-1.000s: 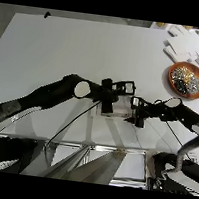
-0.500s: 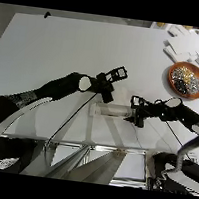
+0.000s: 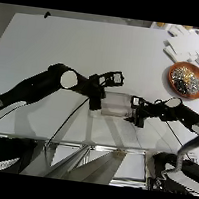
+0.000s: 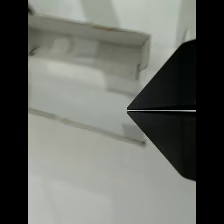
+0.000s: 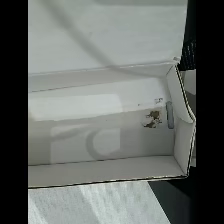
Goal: Fold the box and place the chain.
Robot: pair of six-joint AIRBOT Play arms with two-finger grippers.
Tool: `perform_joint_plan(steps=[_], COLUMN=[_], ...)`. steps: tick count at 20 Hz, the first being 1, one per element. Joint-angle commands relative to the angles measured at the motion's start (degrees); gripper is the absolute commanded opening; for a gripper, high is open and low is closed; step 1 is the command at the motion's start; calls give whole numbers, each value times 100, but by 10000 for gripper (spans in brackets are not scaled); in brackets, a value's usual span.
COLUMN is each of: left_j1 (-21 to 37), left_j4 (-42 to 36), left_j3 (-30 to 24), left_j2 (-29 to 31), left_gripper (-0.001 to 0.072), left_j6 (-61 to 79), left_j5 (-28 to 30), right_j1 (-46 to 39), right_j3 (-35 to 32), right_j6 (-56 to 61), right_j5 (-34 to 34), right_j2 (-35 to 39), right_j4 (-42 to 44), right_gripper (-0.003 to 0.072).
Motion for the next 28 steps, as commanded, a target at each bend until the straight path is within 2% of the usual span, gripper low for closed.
perform_joint_plan(steps=[1,4,7,10,12,13,14,17,19,27,28], left_j1=[7,9,173,455,597,636,651,660,651,160,153], left_j4=[-245,-662,-577,-509,-511,-514,-529,-728,-903,-1241,-1270], left_j3=[-350,-944,-1311,-1519,-1576,-1576,-1576,-1576,-1576,-1576,-1576], left_j2=[94,-13,-55,-48,-48,-48,-48,-57,-90,-380,-380], left_gripper=[8,9,15,171,193,261,295,295,295,286,261], left_j6=[562,1099,1106,1331,2055,2476,2916,3827,4227,4389,4387], left_j5=[-356,334,481,494,498,557,684,1047,1064,1075,1082], right_j1=[2,2,2,2,0,2,2,2,2,2,2], right_j3=[2,2,2,2,2,2,2,2,2,2,2], right_j6=[2,2,2,2,2,2,2,2,2,2,2], right_j5=[4,4,4,4,7,4,4,4,4,4,7], right_j2=[2,2,2,2,2,2,2,2,2,2,2], right_j4=[9,9,9,9,9,9,9,9,9,9,9], right_gripper=[398,398,398,398,398,398,398,398,398,398,398])
